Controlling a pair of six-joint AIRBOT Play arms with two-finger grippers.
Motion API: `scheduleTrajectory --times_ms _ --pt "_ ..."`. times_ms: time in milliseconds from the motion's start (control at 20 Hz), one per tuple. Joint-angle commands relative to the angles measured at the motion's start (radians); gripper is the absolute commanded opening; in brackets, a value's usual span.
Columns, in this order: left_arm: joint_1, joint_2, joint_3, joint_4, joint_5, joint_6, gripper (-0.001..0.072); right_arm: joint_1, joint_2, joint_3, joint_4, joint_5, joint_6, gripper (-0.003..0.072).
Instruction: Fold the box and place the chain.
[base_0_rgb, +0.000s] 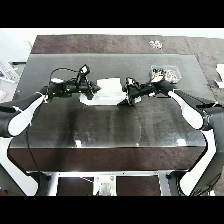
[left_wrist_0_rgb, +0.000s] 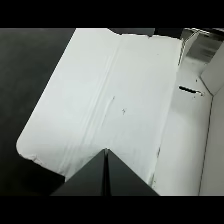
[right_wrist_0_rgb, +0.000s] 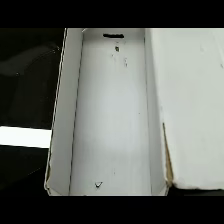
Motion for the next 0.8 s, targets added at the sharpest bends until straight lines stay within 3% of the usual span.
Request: scheduleTrajectory --times_ms 0,200,450,500,550,600,750 --pt "0.000 -0.001 0.026 0.004 -0.018 0.001 0.0019 0.000 0.000 0.000 0.000 0.000 0.000 0.0587" --pt "0.004 0.068 0.060 0.013 -0.052 0.009 0.0019 0.000 0.000 0.000 0.000 0.000 0.000 0.0587" --pt "0.061 0.215 0.060 0.202 -0.154 -0.047 0.0023 0.000 0.000 -0.001 0.000 0.000 0.000 0.0587" --pt "0.074 0.231 0.060 0.257 -0.196 -0.058 0.0187 0.000 0.000 0.000 0.000 0.000 0.000 0.0587" --pt "0.081 0.239 0.060 0.311 -0.235 -0.086 0.0540 0.000 0.000 -0.001 0.000 0.000 0.000 0.0587" --pt "0.089 0.242 0.060 0.360 -0.256 -0.128 0.0671 0.000 0.000 0.000 0.000 0.001 0.000 0.0587" --pt "0.085 0.241 0.060 0.539 -0.327 -0.203 0.0672 0.000 0.000 0.000 0.000 0.000 0.000 0.0587"
